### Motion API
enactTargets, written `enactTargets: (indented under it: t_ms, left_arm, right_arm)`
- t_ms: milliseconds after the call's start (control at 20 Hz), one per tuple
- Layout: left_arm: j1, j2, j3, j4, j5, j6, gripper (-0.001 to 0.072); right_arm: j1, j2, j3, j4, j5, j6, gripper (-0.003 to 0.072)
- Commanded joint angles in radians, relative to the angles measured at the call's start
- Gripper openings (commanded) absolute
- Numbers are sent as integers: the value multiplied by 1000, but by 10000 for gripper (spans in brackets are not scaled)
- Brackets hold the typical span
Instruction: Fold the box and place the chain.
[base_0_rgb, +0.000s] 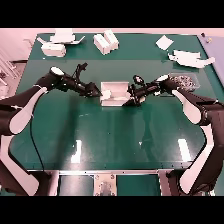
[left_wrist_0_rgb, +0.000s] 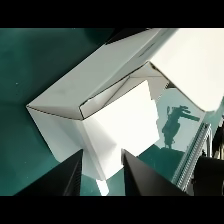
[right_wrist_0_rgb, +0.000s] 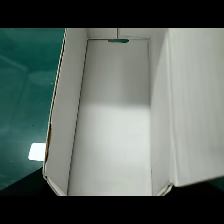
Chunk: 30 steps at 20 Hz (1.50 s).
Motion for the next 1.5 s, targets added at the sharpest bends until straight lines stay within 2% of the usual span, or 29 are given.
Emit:
enactTargets:
  t_ms: [0,100,250,450,550,750,1100,1350,1450]
  left_arm:
    - [-22,1,2,17,19,-15,322]
    - [-35,1,3,27,40,-37,370]
    - [-39,1,26,64,32,-66,370]
    - [-56,1,124,213,17,-172,371]
    - [-90,1,135,320,24,-246,436]
    - [-143,1,139,386,26,-307,436]
    - [-181,1,206,473,29,-432,436]
    - [-232,1,238,615,36,-570,436]
    - [-232,1,250,616,40,-616,436]
  right_arm:
    - [0,0,0,0,0,0,547]
    - [0,0,0,0,0,0,547]
    - [0,0,0,0,0,0,547]
    - [0,0,0,0,0,0,547]
    - [0,0,0,0,0,0,547]
    - [0,0,0,0,0,0,547]
    - [0,0,0,0,0,0,547]
    - [0,0,0,0,0,0,547]
    - [0,0,0,0,0,0,547]
